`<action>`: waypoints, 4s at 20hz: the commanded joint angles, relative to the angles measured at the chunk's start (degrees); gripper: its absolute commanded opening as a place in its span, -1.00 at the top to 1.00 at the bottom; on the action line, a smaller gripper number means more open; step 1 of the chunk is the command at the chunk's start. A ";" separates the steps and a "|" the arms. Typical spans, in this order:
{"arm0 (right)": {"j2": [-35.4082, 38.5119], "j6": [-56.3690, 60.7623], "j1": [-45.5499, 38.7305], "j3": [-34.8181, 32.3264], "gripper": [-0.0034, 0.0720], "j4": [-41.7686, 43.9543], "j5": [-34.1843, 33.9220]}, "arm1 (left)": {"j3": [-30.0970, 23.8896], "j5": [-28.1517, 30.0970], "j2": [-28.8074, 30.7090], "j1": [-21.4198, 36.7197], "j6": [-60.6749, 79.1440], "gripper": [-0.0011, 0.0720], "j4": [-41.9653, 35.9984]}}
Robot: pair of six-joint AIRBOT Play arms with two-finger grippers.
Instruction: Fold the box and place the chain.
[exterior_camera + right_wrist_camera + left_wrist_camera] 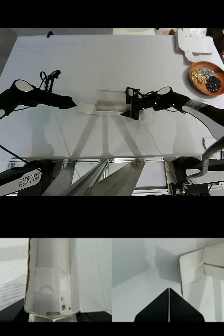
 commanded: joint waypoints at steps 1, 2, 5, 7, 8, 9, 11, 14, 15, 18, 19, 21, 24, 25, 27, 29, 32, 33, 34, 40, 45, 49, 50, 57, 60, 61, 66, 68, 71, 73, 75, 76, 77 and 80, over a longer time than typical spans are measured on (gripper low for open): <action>-0.02 0.02 0.04 0.04 -0.46 0.00 0.00 | -0.04 -1.05 -3.56 -1.64 -1.16 0.95 -1.81; -0.02 0.00 0.04 0.04 -0.46 0.00 0.00 | -0.04 -0.83 -3.85 -1.81 -1.05 0.95 -1.38; -0.02 0.00 0.04 0.04 -0.46 0.00 0.00 | -0.04 -0.66 -3.89 -1.92 -0.81 0.96 -2.03; -0.02 0.00 0.04 0.04 -0.46 0.00 0.00 | -0.04 -1.16 -3.89 -2.16 0.42 0.96 -3.13; -0.02 0.02 0.04 0.04 -0.46 0.00 0.00 | -0.04 -1.31 -3.91 -2.19 0.44 0.96 -3.74; 0.00 0.02 0.04 0.04 -0.46 0.00 0.00 | -0.04 -1.49 -3.91 -2.16 0.72 0.96 -4.63; -0.02 0.00 0.04 0.04 -0.46 0.00 0.00 | -0.04 -2.08 -3.91 -2.19 1.75 0.96 -7.28; -0.02 0.00 0.04 0.04 -0.46 0.00 0.00 | -0.04 -3.08 -3.91 -2.91 3.15 0.96 -8.83; -0.02 0.02 0.04 0.04 -0.46 0.00 0.00 | -0.04 -3.15 -3.91 -3.32 3.15 0.96 -8.72; -0.02 0.00 0.04 0.04 -0.46 0.00 0.00 | -0.04 -3.23 -3.91 -4.70 3.19 0.96 -8.76; 0.00 0.02 0.04 0.04 -0.46 0.00 0.00 | -0.04 -3.28 -3.91 -5.03 3.17 0.96 -8.87; -0.02 0.00 0.04 0.04 -0.46 0.00 0.00 | -0.04 -2.86 -3.89 -5.09 3.15 0.96 -7.67; -0.02 0.02 0.04 0.04 -0.46 0.00 0.00 | -0.04 0.00 -3.89 -4.94 -1.05 0.96 2.25; 0.00 0.00 0.04 0.04 -0.46 0.00 0.00 | -0.04 -0.02 -3.89 -4.83 -2.38 0.96 4.46; -0.02 0.00 0.04 0.04 -0.46 0.00 0.00 | -0.04 -1.27 -3.93 -4.83 -2.43 0.96 4.96; -0.02 0.00 0.04 0.04 -0.46 0.00 0.00 | -0.04 -1.22 -4.57 -4.87 -2.23 0.96 3.39; -0.02 0.00 0.04 0.04 -0.46 0.00 -0.02 | -0.04 -0.68 -6.21 -5.49 -2.14 0.96 0.44; 0.00 0.00 0.04 0.04 -0.46 0.00 0.00 | -0.04 -0.70 -6.40 -5.81 -1.99 0.96 -0.50; -0.02 0.02 0.04 0.04 -0.46 0.00 0.00 | -0.04 -0.79 -6.36 -6.08 -1.66 0.96 -1.79; -0.02 0.00 0.04 0.04 -0.46 0.00 0.00 | -0.04 -1.57 -6.27 -6.08 0.20 0.96 -7.10; 0.00 0.00 0.04 0.04 -0.46 0.00 0.00 | -0.04 -2.14 -6.25 -6.05 1.75 0.96 -11.34; -0.02 0.00 0.04 0.04 -0.46 0.00 0.00 | -0.04 -1.49 -6.25 -6.03 1.73 0.93 -12.96; 0.00 0.00 0.04 0.04 -0.46 0.00 0.00 | -0.04 -1.46 -6.25 -6.03 1.70 0.83 -12.96; -0.02 0.00 0.04 0.04 -0.46 0.00 0.00 | -0.04 -1.53 -5.79 -5.97 1.73 0.31 -13.73; -0.02 0.00 0.04 0.04 -0.46 0.00 0.00 | -0.04 -1.73 -5.53 -5.97 3.28 -0.03 -16.24; -0.02 0.02 0.04 0.04 -0.46 0.00 0.00 | -0.04 -1.75 -5.53 -5.99 4.13 -0.03 -17.38; -0.02 0.02 0.04 0.04 -0.46 0.00 0.00 | -0.04 -1.73 -5.53 -6.08 8.20 -0.13 -20.61; -0.02 0.02 0.04 0.04 -0.46 0.00 0.00 | -0.04 -1.75 -5.53 -6.08 9.51 -0.13 -20.70; 0.00 0.02 0.04 0.04 -0.46 0.00 0.00 | -0.04 -1.68 -5.55 -6.10 10.67 -0.13 -20.90; -0.02 0.02 0.04 0.04 -0.46 0.00 0.00 | -0.04 -1.46 -5.55 -6.12 10.67 -0.13 -21.24; 0.00 0.00 0.04 0.04 -0.46 0.02 0.00 | -0.04 -0.28 -5.55 -6.95 10.71 -0.13 -21.81; -0.02 0.00 0.04 0.04 -0.46 0.00 0.00 | -0.04 0.46 -5.55 -7.85 10.71 -0.13 -21.97; -0.02 0.00 0.04 0.04 -0.46 0.00 0.00 | -0.04 1.09 -5.55 -8.76 10.75 -0.13 -21.97; -0.02 0.00 0.04 0.04 -0.46 0.00 0.00 | -0.04 2.38 -5.55 -10.78 12.31 -0.13 -22.45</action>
